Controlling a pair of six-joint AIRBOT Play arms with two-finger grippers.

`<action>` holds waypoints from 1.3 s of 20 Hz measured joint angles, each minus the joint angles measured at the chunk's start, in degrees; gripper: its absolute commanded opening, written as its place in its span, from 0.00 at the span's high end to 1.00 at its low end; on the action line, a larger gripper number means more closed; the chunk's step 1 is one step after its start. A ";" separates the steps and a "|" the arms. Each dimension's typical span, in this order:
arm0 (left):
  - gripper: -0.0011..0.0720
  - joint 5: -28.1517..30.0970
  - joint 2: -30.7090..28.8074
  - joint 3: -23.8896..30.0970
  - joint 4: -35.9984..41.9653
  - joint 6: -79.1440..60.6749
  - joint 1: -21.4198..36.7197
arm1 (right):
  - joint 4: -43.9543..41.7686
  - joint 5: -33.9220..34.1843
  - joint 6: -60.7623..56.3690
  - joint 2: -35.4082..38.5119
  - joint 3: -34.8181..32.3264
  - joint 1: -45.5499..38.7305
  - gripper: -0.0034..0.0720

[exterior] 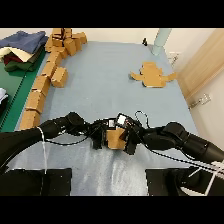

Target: Fold the box.

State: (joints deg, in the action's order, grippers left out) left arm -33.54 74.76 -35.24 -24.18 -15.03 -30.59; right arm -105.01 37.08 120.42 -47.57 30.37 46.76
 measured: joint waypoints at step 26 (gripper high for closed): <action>0.27 0.11 0.00 0.00 -0.07 -0.07 0.00 | 35.15 0.76 -9.44 -0.13 -0.68 15.93 0.32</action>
